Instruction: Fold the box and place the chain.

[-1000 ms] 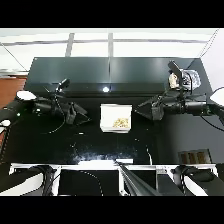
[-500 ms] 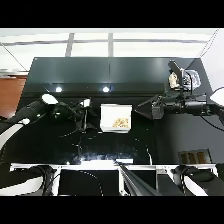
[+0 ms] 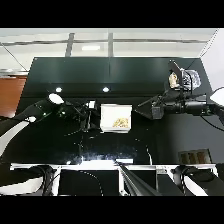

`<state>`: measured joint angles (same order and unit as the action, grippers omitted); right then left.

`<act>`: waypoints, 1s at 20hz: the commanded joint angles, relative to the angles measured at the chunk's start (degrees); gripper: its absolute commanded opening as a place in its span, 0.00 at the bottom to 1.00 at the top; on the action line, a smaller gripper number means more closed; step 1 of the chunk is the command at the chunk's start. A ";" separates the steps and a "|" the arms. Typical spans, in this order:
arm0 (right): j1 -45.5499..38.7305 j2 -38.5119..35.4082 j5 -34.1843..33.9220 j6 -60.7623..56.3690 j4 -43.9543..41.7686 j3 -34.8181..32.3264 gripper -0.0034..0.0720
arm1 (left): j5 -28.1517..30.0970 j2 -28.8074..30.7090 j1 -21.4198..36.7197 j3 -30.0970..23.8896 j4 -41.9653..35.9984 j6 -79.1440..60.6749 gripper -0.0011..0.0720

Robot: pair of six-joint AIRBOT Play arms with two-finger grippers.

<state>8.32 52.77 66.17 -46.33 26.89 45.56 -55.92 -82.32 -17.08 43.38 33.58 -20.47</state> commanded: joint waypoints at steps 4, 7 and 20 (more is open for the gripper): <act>0.00 0.00 0.00 0.02 0.22 0.00 0.74 | 0.90 -0.11 -2.89 0.13 -1.53 -0.07 0.99; 0.00 0.00 0.02 0.02 0.31 0.00 0.74 | 3.02 -0.11 -4.04 0.13 -1.46 1.25 0.99; 6.71 10.54 -18.05 -10.12 10.43 6.21 0.92 | 3.37 -0.11 -4.37 0.13 -1.07 1.62 0.64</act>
